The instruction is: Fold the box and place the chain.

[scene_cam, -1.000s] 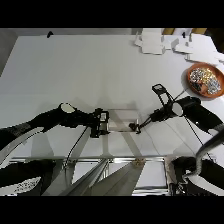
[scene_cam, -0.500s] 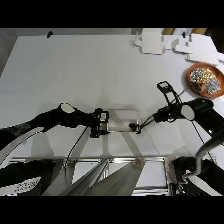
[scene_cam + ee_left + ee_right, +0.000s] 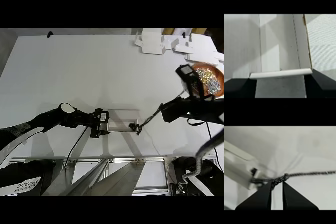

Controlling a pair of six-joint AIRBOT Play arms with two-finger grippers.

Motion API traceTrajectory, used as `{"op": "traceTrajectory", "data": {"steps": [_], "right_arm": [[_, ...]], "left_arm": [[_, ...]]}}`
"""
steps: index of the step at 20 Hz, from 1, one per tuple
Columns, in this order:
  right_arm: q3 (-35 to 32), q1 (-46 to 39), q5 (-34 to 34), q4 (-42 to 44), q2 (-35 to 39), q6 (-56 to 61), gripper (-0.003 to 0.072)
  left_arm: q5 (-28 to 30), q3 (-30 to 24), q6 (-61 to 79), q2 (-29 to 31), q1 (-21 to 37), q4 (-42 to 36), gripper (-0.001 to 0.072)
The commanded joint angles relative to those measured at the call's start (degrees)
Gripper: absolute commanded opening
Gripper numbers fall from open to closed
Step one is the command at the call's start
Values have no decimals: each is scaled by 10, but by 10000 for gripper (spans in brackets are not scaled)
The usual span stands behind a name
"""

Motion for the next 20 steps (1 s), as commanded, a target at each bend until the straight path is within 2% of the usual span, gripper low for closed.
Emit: {"op": "traceTrajectory", "data": {"steps": [1, 6, 8, 11, 14, 20], "right_arm": [[90, 0, 28, 106, 8, -26, 15], [114, 0, 26, 262, 3, -87, 15], [114, 0, 23, 284, -6, -103, 15], [114, 12, 25, 284, -24, -113, 15], [113, 65, 10, 277, -52, -128, 15], [112, 152, 12, 139, -152, -106, 15]], "left_arm": [[0, 0, 0, 0, 0, 0, 208], [0, 0, 0, 0, 0, 0, 208], [0, 0, 0, 0, 0, 0, 208], [0, 0, 0, 0, 0, 0, 208], [0, 0, 0, 0, 0, 0, 208], [0, 0, 0, 0, 0, 0, 208]]}}
